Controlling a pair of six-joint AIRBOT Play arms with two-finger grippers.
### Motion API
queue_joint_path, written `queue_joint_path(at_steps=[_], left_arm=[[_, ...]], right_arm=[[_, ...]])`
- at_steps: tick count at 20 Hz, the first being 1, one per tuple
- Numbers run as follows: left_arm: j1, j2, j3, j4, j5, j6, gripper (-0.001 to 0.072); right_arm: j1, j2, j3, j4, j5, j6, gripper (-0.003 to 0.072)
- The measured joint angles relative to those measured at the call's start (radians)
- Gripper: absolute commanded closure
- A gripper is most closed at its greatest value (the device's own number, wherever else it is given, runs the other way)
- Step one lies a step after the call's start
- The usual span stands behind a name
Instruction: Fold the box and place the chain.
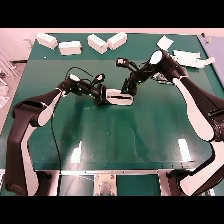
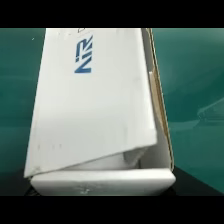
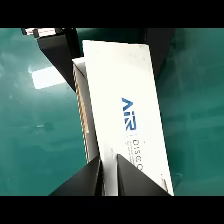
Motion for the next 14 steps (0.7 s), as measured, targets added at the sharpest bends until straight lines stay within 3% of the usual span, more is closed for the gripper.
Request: queue_joint_path(at_steps=[8, 12, 14], left_arm=[[0.000, 0.000, 0.000, 0.001, -0.001, 0.001, 0.0186], [-0.001, 0.000, 0.000, 0.001, -0.002, 0.000, 0.0186], [0.000, 0.000, 0.000, 0.000, -0.002, 0.000, 0.0186]], right_arm=[[0.000, -0.001, -0.034, 0.005, 0.020, 0.011, 0.0572], [0.000, -0.001, -0.054, 0.006, 0.013, 0.011, 0.0479], [-0.001, -0.001, -0.058, 0.017, 0.010, 0.009, 0.0479]])
